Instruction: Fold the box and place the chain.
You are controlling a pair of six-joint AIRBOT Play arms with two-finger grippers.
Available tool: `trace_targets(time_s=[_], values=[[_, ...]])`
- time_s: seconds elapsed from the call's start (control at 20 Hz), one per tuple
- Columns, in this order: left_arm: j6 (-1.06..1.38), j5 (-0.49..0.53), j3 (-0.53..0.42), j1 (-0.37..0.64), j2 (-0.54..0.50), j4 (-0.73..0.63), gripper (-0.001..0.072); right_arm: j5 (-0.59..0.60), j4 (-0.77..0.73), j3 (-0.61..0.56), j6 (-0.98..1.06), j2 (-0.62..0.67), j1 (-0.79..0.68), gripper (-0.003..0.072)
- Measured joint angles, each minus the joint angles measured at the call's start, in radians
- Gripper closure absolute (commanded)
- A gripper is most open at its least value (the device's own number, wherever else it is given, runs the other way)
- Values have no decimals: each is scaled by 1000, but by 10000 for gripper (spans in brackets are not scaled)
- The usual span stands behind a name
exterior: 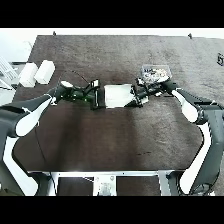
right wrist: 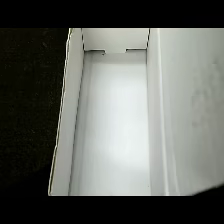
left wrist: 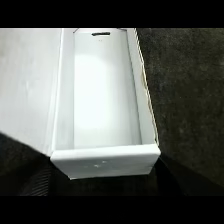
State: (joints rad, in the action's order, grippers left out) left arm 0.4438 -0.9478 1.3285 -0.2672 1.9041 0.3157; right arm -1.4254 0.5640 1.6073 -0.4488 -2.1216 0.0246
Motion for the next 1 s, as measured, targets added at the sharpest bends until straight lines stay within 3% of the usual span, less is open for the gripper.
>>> trace_targets(time_s=[0.65, 1.0], values=[[-16, 26, 8, 3, 2, 1, -11, 3, -2, 0, 0, 0, 0, 308], [-50, -56, 124, 5, 80, 45, 5, 3, 0, 0, -1, 0, 0, 308]])
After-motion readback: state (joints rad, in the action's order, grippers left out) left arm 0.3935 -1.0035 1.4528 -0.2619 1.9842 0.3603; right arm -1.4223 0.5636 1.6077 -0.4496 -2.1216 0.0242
